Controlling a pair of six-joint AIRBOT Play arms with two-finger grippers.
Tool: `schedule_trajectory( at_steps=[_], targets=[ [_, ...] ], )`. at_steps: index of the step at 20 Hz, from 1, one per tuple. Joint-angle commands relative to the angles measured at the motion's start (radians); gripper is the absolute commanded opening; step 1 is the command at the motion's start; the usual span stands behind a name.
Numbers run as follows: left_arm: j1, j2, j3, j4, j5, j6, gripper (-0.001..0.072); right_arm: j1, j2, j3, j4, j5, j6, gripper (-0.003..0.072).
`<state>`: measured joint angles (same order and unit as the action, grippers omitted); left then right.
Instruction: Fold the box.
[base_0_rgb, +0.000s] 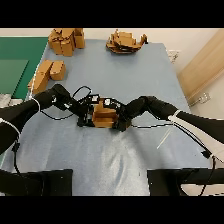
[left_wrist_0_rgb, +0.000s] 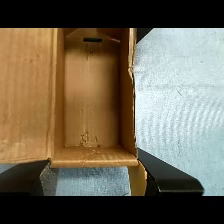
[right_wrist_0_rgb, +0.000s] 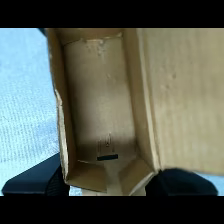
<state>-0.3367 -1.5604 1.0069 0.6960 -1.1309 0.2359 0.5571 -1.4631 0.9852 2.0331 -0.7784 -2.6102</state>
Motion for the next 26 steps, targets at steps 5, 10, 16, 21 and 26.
schedule_trajectory(
  at_steps=[5, 10, 16, 21, 26],
  targets=[
    [0.0, 0.0, 0.0, 0.009, 0.005, 0.002, 0.0284, -0.005, 0.048, 0.0, -0.059, -0.024, 0.075, 0.072],
    [0.0, 0.0, 0.0, 0.023, 0.006, 0.0, 0.0284, -0.005, 0.063, 0.0, -0.089, -0.092, 0.124, 0.072],
    [0.002, 0.0, 0.0, 0.023, 0.005, -0.001, 0.0284, -0.005, 0.126, 0.0, -0.193, -0.168, 0.262, 0.072],
    [0.002, 0.0, 0.0, 0.023, 0.005, -0.002, 0.0284, -0.005, 0.28, 0.0, -0.12, -0.079, 0.287, 0.0006],
    [0.002, 0.0, 0.001, 0.023, 0.006, -0.026, 0.0283, 0.002, 0.225, 0.005, 0.226, 0.074, 0.099, 0.0002]
  ],
)
